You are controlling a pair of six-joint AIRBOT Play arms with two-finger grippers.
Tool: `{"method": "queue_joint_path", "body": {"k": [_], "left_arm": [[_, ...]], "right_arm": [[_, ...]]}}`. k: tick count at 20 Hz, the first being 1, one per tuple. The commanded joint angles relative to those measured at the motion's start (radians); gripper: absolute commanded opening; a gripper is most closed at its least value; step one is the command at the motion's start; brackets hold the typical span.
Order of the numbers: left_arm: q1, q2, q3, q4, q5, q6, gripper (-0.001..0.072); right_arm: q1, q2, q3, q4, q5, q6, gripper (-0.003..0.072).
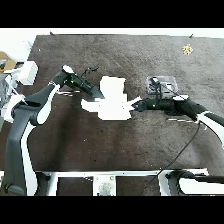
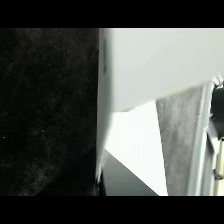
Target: Fold the box and place the chain.
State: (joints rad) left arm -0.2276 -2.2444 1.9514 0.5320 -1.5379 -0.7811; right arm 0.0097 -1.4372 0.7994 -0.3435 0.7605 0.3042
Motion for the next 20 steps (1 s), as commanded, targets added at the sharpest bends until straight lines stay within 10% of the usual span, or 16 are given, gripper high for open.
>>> {"method": "queue_joint_path", "body": {"k": [1, 9, 20], "left_arm": [[0.001, 0.002, 0.009, -0.013, 0.026, 0.148, 0.0008], [0.001, 0.005, 0.046, -0.092, 0.067, 0.828, 0.0008], [0.001, 0.002, 0.027, -0.102, 0.199, 1.039, 0.0006]], "right_arm": [[-0.068, 0.089, 0.001, 0.002, 0.003, -0.024, 0.0417], [-0.106, 0.151, 0.0, -0.031, 0.048, -0.024, 0.0416], [-0.039, 0.151, 0.0, -0.038, 0.043, -0.112, 0.0416]]}}
